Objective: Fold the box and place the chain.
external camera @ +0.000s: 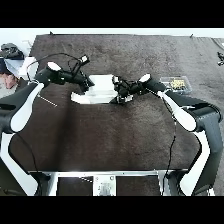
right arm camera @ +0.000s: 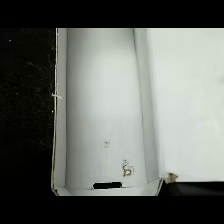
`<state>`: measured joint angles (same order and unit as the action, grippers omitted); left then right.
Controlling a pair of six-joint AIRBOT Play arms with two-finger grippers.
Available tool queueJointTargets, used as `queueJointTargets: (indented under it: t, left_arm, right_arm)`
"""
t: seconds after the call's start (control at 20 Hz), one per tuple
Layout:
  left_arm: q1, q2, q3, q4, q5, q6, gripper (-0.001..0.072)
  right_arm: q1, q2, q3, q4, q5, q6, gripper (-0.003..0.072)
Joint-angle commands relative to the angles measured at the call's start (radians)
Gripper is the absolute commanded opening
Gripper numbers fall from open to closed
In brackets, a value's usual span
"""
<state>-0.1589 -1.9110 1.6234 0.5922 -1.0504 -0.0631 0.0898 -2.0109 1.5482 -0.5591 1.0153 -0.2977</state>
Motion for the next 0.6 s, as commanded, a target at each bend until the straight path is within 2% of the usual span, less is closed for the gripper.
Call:
queueJointTargets:
  t: [0.0,0.2,0.3,0.4,0.45,0.55]
  left_arm:
    - [0.024,0.068,0.027,0.023,-0.054,0.019,0.0010]
    - [0.069,0.102,0.027,0.061,-0.192,0.019,0.0013]
    - [0.065,0.101,0.027,0.195,-0.233,0.020,0.0032]
    - [0.059,0.097,0.016,0.287,-0.239,0.019,0.0591]
    - [0.056,0.093,0.006,0.315,-0.239,0.022,0.0638]
    - [0.044,0.091,-0.026,0.351,-0.227,0.082,0.0639]
  right_arm:
    - [0.000,0.000,0.001,0.006,-0.003,0.002,0.0384]
    - [0.000,0.000,0.001,0.006,-0.002,0.002,0.0384]
    - [0.000,0.000,0.001,0.006,-0.002,0.002,0.0384]
    - [0.000,0.000,0.001,0.006,-0.002,0.002,0.0384]
    - [0.000,0.000,0.001,0.006,-0.002,0.002,0.0383]
    - [0.000,0.000,0.001,0.006,-0.002,0.002,0.0384]
